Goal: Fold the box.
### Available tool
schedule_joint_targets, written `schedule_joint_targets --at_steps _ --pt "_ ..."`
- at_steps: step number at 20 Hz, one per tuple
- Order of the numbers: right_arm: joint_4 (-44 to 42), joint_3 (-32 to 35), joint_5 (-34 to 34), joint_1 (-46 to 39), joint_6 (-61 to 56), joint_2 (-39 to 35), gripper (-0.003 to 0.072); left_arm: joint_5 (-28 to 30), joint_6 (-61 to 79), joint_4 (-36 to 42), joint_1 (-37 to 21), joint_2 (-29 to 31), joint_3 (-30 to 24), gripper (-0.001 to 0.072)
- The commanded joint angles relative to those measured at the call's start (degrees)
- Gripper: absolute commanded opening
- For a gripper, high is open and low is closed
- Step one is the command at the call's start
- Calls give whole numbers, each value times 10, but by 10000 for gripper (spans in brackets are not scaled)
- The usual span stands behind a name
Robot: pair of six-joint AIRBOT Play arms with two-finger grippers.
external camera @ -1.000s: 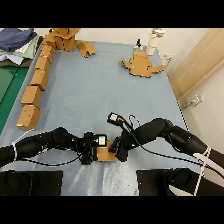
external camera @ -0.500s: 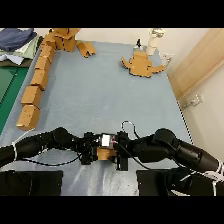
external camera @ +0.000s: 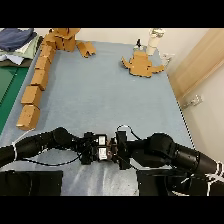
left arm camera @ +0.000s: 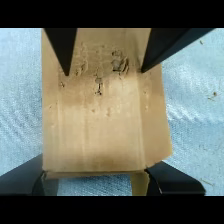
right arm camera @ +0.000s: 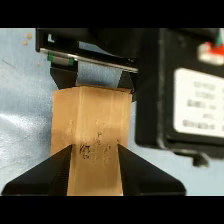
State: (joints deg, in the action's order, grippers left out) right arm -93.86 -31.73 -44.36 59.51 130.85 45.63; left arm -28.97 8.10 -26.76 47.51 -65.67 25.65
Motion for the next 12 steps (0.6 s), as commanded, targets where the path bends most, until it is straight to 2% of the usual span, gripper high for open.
schedule_joint_targets --at_steps 1,6,10,12 --pt "83 0 -4 37 -71 1 459 0 0 0 0 0 0 363" --pt "233 8 -15 129 -229 0 460 0 0 0 0 0 0 363" --pt "248 26 -10 174 -281 0 459 0 0 0 0 0 0 363" --pt "287 31 -7 186 -303 1 459 0 0 0 0 0 0 363"
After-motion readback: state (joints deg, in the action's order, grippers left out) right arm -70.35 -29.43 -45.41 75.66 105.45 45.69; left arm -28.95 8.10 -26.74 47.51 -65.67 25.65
